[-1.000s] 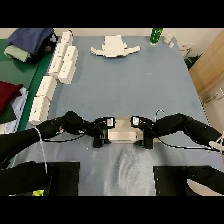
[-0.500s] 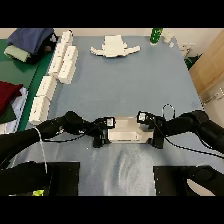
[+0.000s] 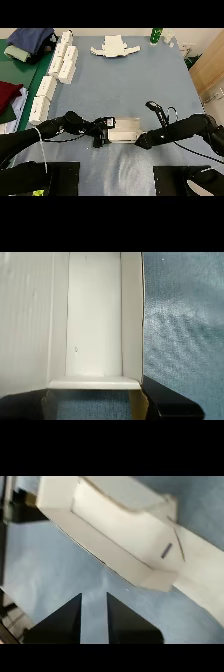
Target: Fold the box.
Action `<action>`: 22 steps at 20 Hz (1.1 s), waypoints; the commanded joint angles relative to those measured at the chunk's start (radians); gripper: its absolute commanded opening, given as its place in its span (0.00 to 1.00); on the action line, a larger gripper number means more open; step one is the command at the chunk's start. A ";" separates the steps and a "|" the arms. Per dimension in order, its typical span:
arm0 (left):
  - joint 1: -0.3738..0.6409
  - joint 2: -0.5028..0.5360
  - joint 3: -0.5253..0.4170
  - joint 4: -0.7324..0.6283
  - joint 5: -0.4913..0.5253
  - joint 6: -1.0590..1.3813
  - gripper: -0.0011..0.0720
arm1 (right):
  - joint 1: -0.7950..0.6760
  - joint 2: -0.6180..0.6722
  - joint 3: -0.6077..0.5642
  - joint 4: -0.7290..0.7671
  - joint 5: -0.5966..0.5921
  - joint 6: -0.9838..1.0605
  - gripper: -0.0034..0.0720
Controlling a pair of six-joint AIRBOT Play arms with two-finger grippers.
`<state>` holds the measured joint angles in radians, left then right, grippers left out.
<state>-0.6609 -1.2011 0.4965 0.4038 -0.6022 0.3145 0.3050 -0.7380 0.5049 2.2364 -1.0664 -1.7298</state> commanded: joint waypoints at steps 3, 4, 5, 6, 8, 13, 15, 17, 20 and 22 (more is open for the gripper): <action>0.000 0.000 0.001 0.000 0.000 0.000 0.66 | 0.037 -0.081 0.045 0.133 0.412 0.096 0.29; 0.000 0.000 0.001 0.000 0.000 0.000 0.66 | 0.037 -0.111 0.057 0.126 0.467 0.096 0.20; 0.000 0.000 0.001 0.000 0.000 0.000 0.66 | 0.036 -0.145 0.068 0.115 0.510 0.096 0.17; 0.000 0.000 0.001 0.000 0.000 0.000 0.66 | 0.036 -0.181 0.077 0.113 0.531 0.096 0.17; 0.000 0.000 0.001 0.000 0.000 0.000 0.66 | 0.037 -0.267 0.088 0.112 0.535 0.096 0.17; 0.000 0.000 0.001 0.000 0.000 0.000 0.66 | 0.038 -0.423 0.088 0.109 0.525 0.094 0.17; 0.000 0.000 0.001 0.000 0.000 0.000 0.66 | 0.038 -0.445 0.088 0.108 0.520 0.087 0.17; 0.000 0.000 0.001 0.000 0.000 0.000 0.66 | 0.038 -0.454 0.088 0.103 0.517 0.087 0.17; 0.000 0.000 0.001 0.000 0.000 0.000 0.66 | 0.038 -0.454 0.087 0.085 0.517 0.087 0.17; 0.000 0.000 0.001 0.000 0.000 0.000 0.66 | 0.038 -0.454 0.087 0.082 0.516 0.088 0.17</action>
<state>-0.6609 -1.2011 0.4965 0.4034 -0.6022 0.3145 0.3416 -1.1847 0.5922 2.3325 -0.5442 -1.6417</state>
